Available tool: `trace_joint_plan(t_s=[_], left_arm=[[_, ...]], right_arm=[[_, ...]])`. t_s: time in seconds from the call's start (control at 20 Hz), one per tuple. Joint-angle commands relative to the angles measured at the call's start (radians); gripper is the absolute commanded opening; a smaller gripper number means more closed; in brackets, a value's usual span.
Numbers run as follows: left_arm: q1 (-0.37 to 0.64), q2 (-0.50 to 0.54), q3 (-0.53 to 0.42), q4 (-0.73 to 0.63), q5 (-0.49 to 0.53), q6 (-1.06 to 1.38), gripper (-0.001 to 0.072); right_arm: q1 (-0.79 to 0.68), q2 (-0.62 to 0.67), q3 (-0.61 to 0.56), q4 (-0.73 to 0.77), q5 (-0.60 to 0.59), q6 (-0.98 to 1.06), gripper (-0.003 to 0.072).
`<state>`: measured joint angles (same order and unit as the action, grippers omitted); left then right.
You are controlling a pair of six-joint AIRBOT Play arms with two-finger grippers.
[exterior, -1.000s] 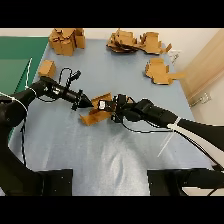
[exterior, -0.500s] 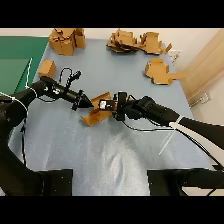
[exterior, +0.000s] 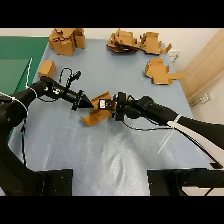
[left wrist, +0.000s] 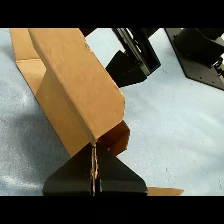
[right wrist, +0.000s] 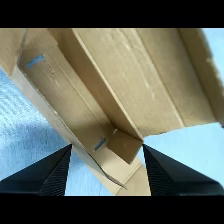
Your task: Fold the box.
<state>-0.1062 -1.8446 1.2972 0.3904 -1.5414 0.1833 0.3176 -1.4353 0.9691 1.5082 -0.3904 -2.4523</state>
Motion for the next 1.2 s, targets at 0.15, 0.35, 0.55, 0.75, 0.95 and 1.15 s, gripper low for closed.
trace_joint_plan(t_s=[0.15,0.35,0.55,0.75,0.95,1.15], left_arm=[[-0.007,0.000,0.001,0.000,-0.005,0.000,0.0010],[-0.014,0.000,0.001,0.000,-0.005,0.000,0.0011],[-0.014,0.000,0.001,0.000,-0.002,0.000,0.0011],[-0.014,0.000,0.001,0.000,0.006,0.000,0.0011],[-0.014,0.000,0.001,0.007,0.006,-0.001,0.0010],[-0.014,0.000,0.001,0.011,0.008,0.000,0.0011]], right_arm=[[-0.005,-0.026,0.016,0.083,-0.002,-0.072,0.0713],[-0.019,-0.032,0.037,0.079,-0.005,-0.098,0.0713],[-0.019,-0.032,0.058,0.078,-0.027,-0.107,0.0713],[-0.018,-0.031,0.060,0.059,-0.056,-0.108,0.0713],[-0.020,-0.030,0.060,0.056,-0.080,-0.107,0.0712],[-0.043,-0.047,0.060,0.192,-0.082,-0.243,0.0711]])
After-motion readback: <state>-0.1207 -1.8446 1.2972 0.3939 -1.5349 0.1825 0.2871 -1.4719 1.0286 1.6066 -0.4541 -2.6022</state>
